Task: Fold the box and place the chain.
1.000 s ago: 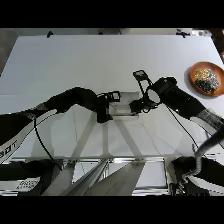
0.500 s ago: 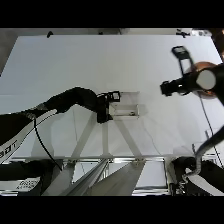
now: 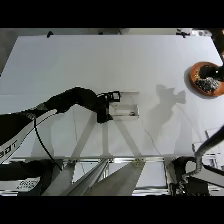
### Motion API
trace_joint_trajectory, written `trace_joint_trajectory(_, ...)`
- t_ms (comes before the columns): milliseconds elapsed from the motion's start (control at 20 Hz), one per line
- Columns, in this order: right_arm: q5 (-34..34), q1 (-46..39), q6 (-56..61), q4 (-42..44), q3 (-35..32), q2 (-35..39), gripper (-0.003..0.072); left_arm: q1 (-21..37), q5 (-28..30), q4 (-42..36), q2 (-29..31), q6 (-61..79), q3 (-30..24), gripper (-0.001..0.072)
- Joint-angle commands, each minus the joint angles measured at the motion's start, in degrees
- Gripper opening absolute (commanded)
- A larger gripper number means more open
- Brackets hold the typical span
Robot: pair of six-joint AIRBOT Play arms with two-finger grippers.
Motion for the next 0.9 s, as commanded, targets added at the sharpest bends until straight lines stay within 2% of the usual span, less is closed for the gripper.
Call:
trace_joint_trajectory(0, 0.5, -6.05, 0.11, 0.5, 6.93, -11.56, 0.0559, 0.0, 0.02, 0.0, -0.04, 0.02, 0.02, 0.0348)
trace_joint_trajectory(200, 1.05, -7.17, 0.02, 0.46, 10.32, -17.0, 0.0559, 0.0, 0.02, 0.0, -0.04, 0.0, 0.02, 0.0348)
trace_joint_trajectory(450, -3.45, -7.15, 0.04, 0.57, 10.36, -18.71, 0.0547, 0.0, 0.02, 0.0, -0.04, 0.0, 0.02, 0.0348)
trace_joint_trajectory(650, -2.91, -7.15, 0.09, 2.14, 10.36, -20.96, 0.0532, 0.0, 0.02, 0.02, -0.04, 0.0, 0.02, 0.0348)
trace_joint_trajectory(750, -2.36, -7.15, 0.07, 3.91, 10.36, -22.01, 0.0474, 0.0, 0.02, 0.02, -0.04, 0.0, 0.02, 0.0348)
trace_joint_trajectory(850, -1.38, -7.15, 0.09, 4.63, 10.36, -22.4, 0.0338, 0.0, 0.02, 0.0, -0.04, 0.02, 0.02, 0.0348)
